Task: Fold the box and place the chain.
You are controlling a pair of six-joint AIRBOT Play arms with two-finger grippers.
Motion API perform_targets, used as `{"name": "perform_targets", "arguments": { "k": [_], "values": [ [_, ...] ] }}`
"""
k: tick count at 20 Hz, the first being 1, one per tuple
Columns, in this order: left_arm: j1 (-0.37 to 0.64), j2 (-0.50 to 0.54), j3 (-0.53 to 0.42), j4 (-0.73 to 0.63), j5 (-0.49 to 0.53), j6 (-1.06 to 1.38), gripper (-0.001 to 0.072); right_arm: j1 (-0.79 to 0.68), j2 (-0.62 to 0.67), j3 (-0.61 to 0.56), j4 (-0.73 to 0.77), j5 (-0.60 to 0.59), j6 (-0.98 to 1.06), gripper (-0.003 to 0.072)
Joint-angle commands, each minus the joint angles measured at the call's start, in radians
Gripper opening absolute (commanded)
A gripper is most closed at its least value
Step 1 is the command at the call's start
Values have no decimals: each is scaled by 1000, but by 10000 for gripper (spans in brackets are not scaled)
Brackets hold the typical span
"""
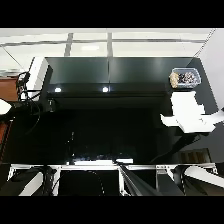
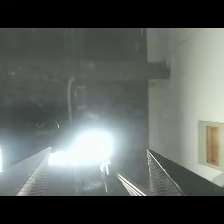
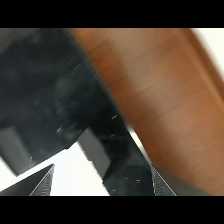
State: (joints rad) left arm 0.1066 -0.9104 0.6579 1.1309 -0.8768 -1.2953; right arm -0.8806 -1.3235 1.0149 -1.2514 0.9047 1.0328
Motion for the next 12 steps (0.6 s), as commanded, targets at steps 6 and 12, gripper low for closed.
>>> {"name": "perform_targets", "arguments": {
  "k": [6, 12],
  "values": [
    [1, -1, 0, 1, -20, -45, 711, -6, -154, 50, 91, 126, -150, 240],
    [1, -1, 0, 2, -11, -45, 710, 5, -132, 83, 122, 339, -123, 13]
  ]
}}
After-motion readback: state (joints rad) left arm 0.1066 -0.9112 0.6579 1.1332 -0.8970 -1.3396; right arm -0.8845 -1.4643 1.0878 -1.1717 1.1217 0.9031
